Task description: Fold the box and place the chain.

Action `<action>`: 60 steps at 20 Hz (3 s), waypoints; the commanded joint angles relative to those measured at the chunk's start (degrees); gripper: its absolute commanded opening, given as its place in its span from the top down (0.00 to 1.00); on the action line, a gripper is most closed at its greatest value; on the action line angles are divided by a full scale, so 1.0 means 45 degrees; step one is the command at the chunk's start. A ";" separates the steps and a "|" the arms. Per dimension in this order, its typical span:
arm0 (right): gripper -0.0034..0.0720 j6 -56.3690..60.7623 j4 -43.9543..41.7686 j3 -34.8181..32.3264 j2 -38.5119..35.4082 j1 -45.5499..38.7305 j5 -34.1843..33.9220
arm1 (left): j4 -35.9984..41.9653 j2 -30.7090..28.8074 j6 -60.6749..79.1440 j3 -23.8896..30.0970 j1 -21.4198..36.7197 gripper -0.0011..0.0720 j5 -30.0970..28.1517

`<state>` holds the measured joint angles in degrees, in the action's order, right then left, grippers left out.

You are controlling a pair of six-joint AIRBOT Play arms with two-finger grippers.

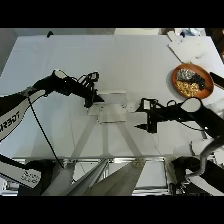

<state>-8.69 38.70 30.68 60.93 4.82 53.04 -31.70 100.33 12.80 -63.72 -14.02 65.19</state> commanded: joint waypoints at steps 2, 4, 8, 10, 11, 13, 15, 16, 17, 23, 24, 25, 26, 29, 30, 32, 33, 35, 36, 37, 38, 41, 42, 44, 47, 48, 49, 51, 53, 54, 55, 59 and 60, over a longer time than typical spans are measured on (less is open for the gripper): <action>0.04 -0.2438 -0.1035 -0.0005 0.1608 0.0000 -0.1603 | 0.0000 0.0000 0.0005 0.0005 -0.0005 0.97 -0.0005; 0.04 -0.2545 -0.1341 -0.0005 0.1705 0.0000 -0.2497 | 0.0000 0.0000 0.0005 0.0005 -0.0005 0.97 0.0000; 0.04 -0.3789 -0.1875 -0.0005 0.1768 0.0340 -0.2856 | 0.0000 0.0000 0.0005 0.0005 -0.0005 0.97 0.0000; 0.04 -0.3857 -0.2579 -0.0005 0.2069 0.0578 -0.3274 | 0.0000 0.0000 0.0005 0.0005 -0.0005 0.97 -0.0005; 0.04 -0.3857 -0.2803 -0.0005 0.2278 0.0699 -0.3361 | 0.0000 0.0000 0.0005 0.0005 -0.0005 0.97 0.0000; 0.04 -0.3852 -0.2924 -0.0005 0.2749 0.1025 -0.3313 | 0.0000 0.0000 0.0005 0.0005 -0.0005 0.97 -0.0005; 0.04 -0.3842 -0.3128 -0.0005 0.3075 0.1302 -0.3327 | 0.0000 0.0000 0.0000 0.0005 -0.0005 0.97 -0.0005; 0.04 -0.3837 -0.3497 -0.0005 0.3109 0.1307 -0.3327 | 0.0000 0.0000 0.0000 0.0005 -0.0005 0.97 0.0000; 0.04 -0.3827 -0.3915 0.0005 0.3104 0.1297 -0.3405 | 0.0000 0.0000 0.0000 0.0005 -0.0005 0.97 0.0000; 0.04 -0.1885 -0.4269 0.0505 0.3104 0.1277 -0.4386 | 0.0000 0.0000 0.0005 0.0005 -0.0005 0.97 0.0000; 0.04 -0.1355 -0.4206 0.0641 0.3104 0.1282 -0.4342 | 0.0000 0.0000 0.0000 0.0005 -0.0005 0.97 0.0000; 0.04 -0.0933 -0.4158 0.0738 0.3104 0.1282 -0.4313 | 0.0000 0.0000 0.0005 0.0005 -0.0005 0.97 -0.0005; 0.04 -0.0389 -0.3891 0.0831 0.3099 0.1282 -0.4318 | 0.0000 0.0000 0.0005 0.0005 -0.0005 0.97 -0.0005; 0.04 0.0937 -0.2375 0.1112 0.3104 0.1277 -0.4318 | 0.0000 0.0000 0.0005 0.0005 -0.0005 0.97 0.0000; 0.04 0.0947 -0.2220 0.1219 0.3104 0.1277 -0.4308 | 0.0000 0.0000 0.0000 0.0005 -0.0005 0.97 -0.0005; 0.04 0.0928 -0.2225 0.1511 0.3109 0.1258 -0.4308 | 0.0000 0.0000 0.0005 0.0005 -0.0005 0.97 0.0000; 0.04 0.0918 -0.2225 0.1671 0.3138 0.1219 -0.4313 | 0.0000 0.0000 0.0005 0.0005 -0.0005 0.97 0.0000; 0.04 0.0845 -0.2113 0.1860 0.3215 0.1200 -0.4469 | 0.0000 0.0000 0.0000 0.0005 -0.0005 0.97 -0.0005; 0.04 0.0840 -0.1899 0.1938 0.3283 0.1200 -0.4459 | 0.0000 0.0000 0.0005 0.0005 -0.0005 0.97 0.0000; 0.04 0.0840 -0.1787 0.1987 0.3366 0.1200 -0.4362 | 0.0000 0.0000 0.0005 0.0005 -0.0005 0.97 -0.0005; 0.04 0.0835 -0.1690 0.2059 0.3449 0.1200 -0.4260 | 0.0000 0.0000 0.0005 0.0005 0.0000 0.97 0.0000; 0.04 0.0835 -0.1545 0.2516 0.3876 0.1127 -0.3784 | 0.0000 0.0000 0.0000 0.0005 -0.0005 0.97 0.0000; 0.04 0.0840 -0.1530 0.2783 0.4104 0.1025 -0.3293 | 0.0000 0.0000 0.0005 0.0005 -0.0005 0.97 0.0000; 0.04 0.0835 -0.1511 0.3279 0.4391 0.0767 -0.2579 | 0.0000 0.0000 0.0000 0.0005 -0.0005 0.97 0.0000; 0.04 0.0840 -0.1112 0.3808 0.4493 0.0389 -0.2244 | 0.0000 0.0000 0.0000 0.0005 -0.0005 0.97 0.0000; 0.04 0.0835 -0.1030 0.3910 0.4522 0.0291 -0.1996 | 0.0000 0.0000 0.0005 0.0005 -0.0005 0.97 -0.0005; 0.04 0.0831 -0.0976 0.4017 0.4575 0.0214 -0.1593 | 0.0000 0.0000 0.0000 0.0005 -0.0005 0.97 0.0005; 0.04 0.0714 -0.0971 0.4114 0.4765 0.0180 -0.0937 | 0.0000 0.0000 0.0000 0.0005 -0.0005 0.97 0.0000; 0.04 0.0525 -0.0981 0.4201 0.5124 0.0180 -0.0563 | 0.0000 0.0000 0.0000 0.0005 -0.0005 0.97 0.0000; 0.04 0.0500 -0.0981 0.4274 0.5367 0.0180 -0.0505 | 0.0000 0.0000 0.0000 0.0005 -0.0005 0.97 0.0000; 0.04 0.0486 -0.0976 0.4367 0.5595 0.0180 -0.0486 | 0.0000 0.0000 0.0000 0.0005 -0.0005 0.97 0.0005; 0.04 0.0510 -0.0976 0.5192 0.6499 0.0180 -0.0146 | 0.0000 0.0000 0.0000 0.0005 -0.0005 0.97 0.0000; 0.04 0.0481 -0.0981 0.5353 0.6620 0.0180 0.0058 | 0.0000 0.0000 0.0000 0.0005 -0.0005 0.97 0.0000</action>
<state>-6.28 34.30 52.64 88.49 5.67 51.37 -31.70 100.33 12.80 -63.72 -14.02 65.21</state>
